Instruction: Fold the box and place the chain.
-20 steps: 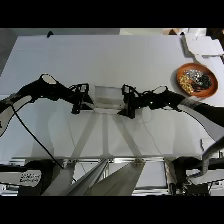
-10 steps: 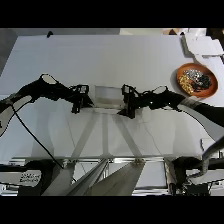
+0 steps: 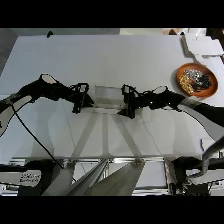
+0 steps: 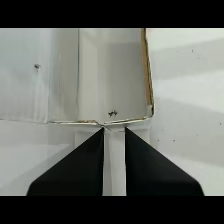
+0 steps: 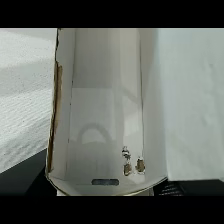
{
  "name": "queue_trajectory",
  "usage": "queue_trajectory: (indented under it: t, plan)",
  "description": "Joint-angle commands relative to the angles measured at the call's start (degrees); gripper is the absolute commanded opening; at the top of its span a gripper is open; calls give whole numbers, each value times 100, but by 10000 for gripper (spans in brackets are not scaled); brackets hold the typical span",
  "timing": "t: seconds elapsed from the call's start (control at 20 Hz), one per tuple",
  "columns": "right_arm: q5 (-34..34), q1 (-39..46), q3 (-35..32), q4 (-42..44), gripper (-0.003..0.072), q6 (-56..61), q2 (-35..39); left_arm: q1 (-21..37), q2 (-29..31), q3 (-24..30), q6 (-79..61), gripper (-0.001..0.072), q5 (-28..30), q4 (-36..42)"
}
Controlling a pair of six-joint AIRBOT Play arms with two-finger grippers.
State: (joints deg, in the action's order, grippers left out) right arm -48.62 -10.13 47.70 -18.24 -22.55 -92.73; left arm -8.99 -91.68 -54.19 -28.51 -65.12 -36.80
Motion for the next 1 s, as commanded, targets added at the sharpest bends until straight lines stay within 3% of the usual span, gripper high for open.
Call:
queue_trajectory:
  t: [0.0, 0.15, 0.2, 0.65, 0.95]
  plan:
    - [0, 2, 4, 2, 516, 2, -2, -22, -4, 2, 0, 131, -33, 116]
    - [0, 2, 4, 2, 516, 2, -2, -68, -4, 2, 0, 101, -101, 208]
    - [0, 2, 4, 2, 516, 2, -2, -74, -4, 2, -2, 13, -120, 205]
    - [0, 2, 4, 2, 516, 2, -2, -57, 9, 2, 4, 12, -136, 249]
    - [0, 2, 4, 2, 516, 2, -2, 424, 450, 2, 393, 11, -417, -527]
